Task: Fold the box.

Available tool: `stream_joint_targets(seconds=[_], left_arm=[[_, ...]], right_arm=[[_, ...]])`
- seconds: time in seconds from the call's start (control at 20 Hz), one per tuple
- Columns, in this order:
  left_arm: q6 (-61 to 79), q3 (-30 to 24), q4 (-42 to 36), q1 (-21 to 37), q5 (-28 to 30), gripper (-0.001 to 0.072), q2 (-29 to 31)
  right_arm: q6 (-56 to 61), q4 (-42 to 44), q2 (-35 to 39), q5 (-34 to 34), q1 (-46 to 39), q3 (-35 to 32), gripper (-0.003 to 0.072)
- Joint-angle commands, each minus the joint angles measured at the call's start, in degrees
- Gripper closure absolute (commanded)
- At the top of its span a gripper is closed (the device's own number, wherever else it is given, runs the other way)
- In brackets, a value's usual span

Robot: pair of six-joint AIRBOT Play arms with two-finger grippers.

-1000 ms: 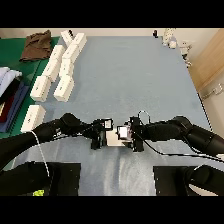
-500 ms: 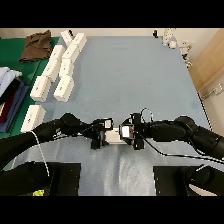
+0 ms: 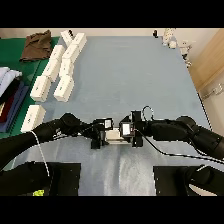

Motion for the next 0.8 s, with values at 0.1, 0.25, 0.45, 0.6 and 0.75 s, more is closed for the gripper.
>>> stream_joint_targets(seconds=[0.1, 0.25, 0.45, 0.6, 0.75], left_arm=[[0.0, 0.0, 0.0, 0.0, 0.0, 0.0252, 0.0], [0.0, 0.0, 0.0, 0.0, 0.0, 0.0252, 0.0], [0.0, 0.0, 0.0, 0.0, 0.0, 0.0252, 0.0], [0.0, 0.0, 0.0, 0.0, 0.0, 0.0252, 0.0], [0.0, 0.0, 0.0, 0.0, 0.0, 0.0252, 0.0]], right_arm=[[2.4, 0.0, -3.0, -0.2, 0.0, 0.0, 0.0128], [2.4, 0.0, -3.5, -0.3, 0.0, 0.0, 0.0128], [2.4, 0.0, -3.5, -0.5, 0.0, 0.0, 0.0201], [2.4, 0.0, -3.5, -2.8, 0.0, 0.0, 0.0280], [2.4, 0.0, -3.5, -3.7, 0.0, 0.0, 0.0409]])
